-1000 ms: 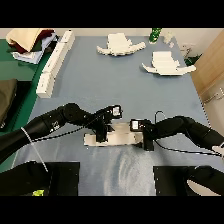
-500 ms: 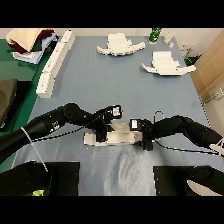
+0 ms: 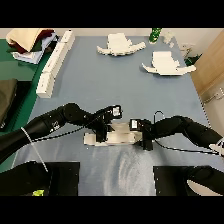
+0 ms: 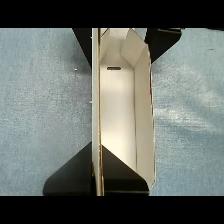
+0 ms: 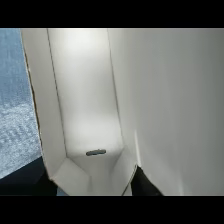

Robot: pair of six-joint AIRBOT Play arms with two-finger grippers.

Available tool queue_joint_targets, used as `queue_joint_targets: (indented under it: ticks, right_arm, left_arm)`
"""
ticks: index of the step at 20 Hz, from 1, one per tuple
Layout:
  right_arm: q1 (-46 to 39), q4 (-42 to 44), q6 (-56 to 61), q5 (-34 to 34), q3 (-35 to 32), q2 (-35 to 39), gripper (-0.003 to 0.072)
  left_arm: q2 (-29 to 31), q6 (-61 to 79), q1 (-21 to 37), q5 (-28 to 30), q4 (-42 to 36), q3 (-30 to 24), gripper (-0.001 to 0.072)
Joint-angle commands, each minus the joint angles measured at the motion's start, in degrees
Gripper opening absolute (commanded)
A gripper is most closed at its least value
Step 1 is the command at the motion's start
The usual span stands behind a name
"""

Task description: Fold the box.

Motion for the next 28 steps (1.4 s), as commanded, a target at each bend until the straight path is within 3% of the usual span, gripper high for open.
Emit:
queue_joint_targets:
  ticks: [1, 17, 20, 28]
  right_arm:
    - [0.02, -0.37, 0.04, 0.07, 0.00, -0.02, 0.0564]
    - [0.02, -0.46, 0.04, 0.42, 0.00, 0.26, 0.0567]
    - [0.02, 0.00, 0.04, -1.42, 0.26, 0.28, 0.0717]
    - [0.02, -0.55, 0.04, -2.99, 3.19, 0.98, 0.0717]
  left_arm:
    - [0.02, -0.02, 0.02, 0.00, 0.00, 0.04, 0.0015]
    - [0.02, 0.00, 0.02, 0.00, 0.00, 0.04, 0.0015]
    - [0.02, -0.02, 0.02, 0.00, 0.00, 0.04, 0.0015]
    - [0.02, -0.02, 0.02, 0.00, 0.00, 0.04, 0.0015]
